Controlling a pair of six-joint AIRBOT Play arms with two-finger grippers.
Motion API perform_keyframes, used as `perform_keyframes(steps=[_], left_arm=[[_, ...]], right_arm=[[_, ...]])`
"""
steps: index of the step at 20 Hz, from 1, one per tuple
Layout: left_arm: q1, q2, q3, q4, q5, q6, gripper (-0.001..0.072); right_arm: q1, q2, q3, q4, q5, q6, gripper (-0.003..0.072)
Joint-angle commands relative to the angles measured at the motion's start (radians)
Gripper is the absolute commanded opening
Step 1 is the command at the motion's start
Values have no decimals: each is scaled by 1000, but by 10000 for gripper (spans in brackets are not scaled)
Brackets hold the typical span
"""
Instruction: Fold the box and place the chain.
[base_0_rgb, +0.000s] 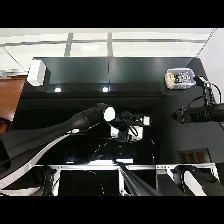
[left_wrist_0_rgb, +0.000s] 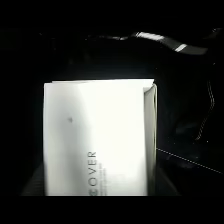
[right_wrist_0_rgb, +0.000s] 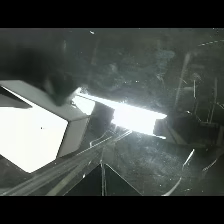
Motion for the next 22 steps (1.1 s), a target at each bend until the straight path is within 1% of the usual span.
perform_keyframes(steps=[1, 2, 3, 4, 5, 7, 9, 10, 12, 13, 14, 16, 18, 20, 22], left_arm=[[-1, 7, 1, 7, -35, -49, 341], [19, 18, 1, 21, -52, -119, 291], [48, 30, 1, 42, -69, -188, 291], [92, 48, 1, 77, -99, -271, 273], [141, 70, 0, 123, -137, -353, 273], [264, 122, 0, 264, -241, -526, 274], [415, 170, 0, 397, -364, -690, 273], [496, 185, 0, 415, -431, -767, 274], [682, 195, 0, 399, -582, -856, 274], [763, 195, -2, 400, -628, -894, 274], [842, 196, -2, 400, -649, -918, 274], [1003, 199, -2, 401, -645, -961, 273], [1139, 199, -2, 422, -610, -970, 274], [1251, 199, 0, 493, -535, -971, 273], [1328, 196, 0, 542, -426, -975, 274]], right_arm=[[0, 1, -1, 0, 0, 0, 12], [0, 1, -1, 1, 0, 0, 12], [0, 1, -1, 5, -1, 5, 12], [0, 1, -1, 11, -3, 7, 13], [0, 1, -1, 12, -4, 7, 12], [0, 1, -1, 11, -4, 7, 12], [0, 1, -1, 11, -4, 7, 12], [0, 1, -1, 11, -5, 7, 12], [0, 1, -3, 11, -8, 7, 12], [0, 1, -5, 11, -8, 6, 12], [0, 1, -8, 11, -12, 7, 12], [0, 1, -18, 11, -23, 7, 12], [0, 1, -27, 11, -33, 9, 12], [1, 1, -27, 27, -32, 7, 12], [1, 1, -27, 41, -33, 7, 13]])
